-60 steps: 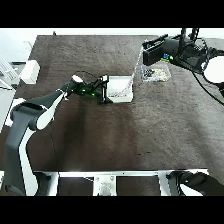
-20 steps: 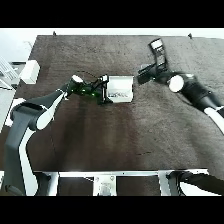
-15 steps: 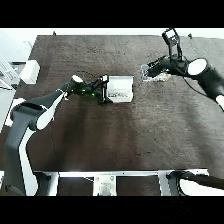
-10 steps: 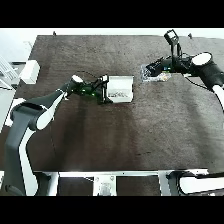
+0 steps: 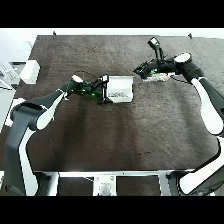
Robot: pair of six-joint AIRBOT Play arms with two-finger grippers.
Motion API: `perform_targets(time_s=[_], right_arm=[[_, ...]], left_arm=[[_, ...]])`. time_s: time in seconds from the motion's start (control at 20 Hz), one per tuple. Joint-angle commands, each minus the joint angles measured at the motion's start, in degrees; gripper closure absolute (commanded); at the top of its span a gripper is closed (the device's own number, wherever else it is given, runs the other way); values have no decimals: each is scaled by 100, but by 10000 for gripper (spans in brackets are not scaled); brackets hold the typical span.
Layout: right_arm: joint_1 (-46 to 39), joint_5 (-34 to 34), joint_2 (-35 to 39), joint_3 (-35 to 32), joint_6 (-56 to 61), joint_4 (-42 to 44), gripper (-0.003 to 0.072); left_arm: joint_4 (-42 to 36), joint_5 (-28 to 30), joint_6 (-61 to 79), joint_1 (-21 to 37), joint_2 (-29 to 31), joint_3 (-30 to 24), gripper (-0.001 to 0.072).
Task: Fold the box and place the chain.
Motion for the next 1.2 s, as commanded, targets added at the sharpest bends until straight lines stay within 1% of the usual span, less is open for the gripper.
perform_targets(time_s=[0.0, 0.1, 0.3, 0.5, 0.6, 0.65, 0.8, 0.85, 0.9, 1.0, 1.05, 1.1, 1.15], right_arm=[[210, 544, -264, 260, -160, 13, 543], [273, 807, -284, 260, -162, -190, 543], [293, 1672, -278, 367, -195, -205, 541], [323, 2247, -271, 546, -192, -184, 541], [382, 2358, -273, 549, -192, -190, 540], [426, 2354, -275, 549, -195, -190, 529], [507, 2286, -284, 546, -199, -214, 527], [529, 2267, -284, 549, -234, -216, 502], [546, 2260, -284, 546, -330, -221, 457], [560, 2177, -284, 546, -345, -269, 453], [562, 2162, -284, 546, -345, -308, 424], [562, 2159, -284, 546, -345, -376, 356], [562, 2159, -286, 544, -345, -455, 336]], left_arm=[[0, 2, 0, 0, 2, 2, 361], [0, 2, 0, 0, 2, 2, 361], [0, 2, 0, 0, 2, 2, 361], [0, 2, 0, 0, 2, 2, 361], [0, 0, 0, 0, 2, 2, 361], [0, 0, 0, 0, 2, 2, 361], [0, 0, 0, 0, 2, 2, 361], [0, 2, 0, 0, 2, 2, 361], [0, 0, 0, 0, 2, 2, 361], [0, 2, 0, 0, 2, 2, 361], [0, 2, 0, 0, 2, 2, 361], [0, 2, 0, 0, 2, 2, 361], [0, 2, 0, 0, 2, 2, 361]])
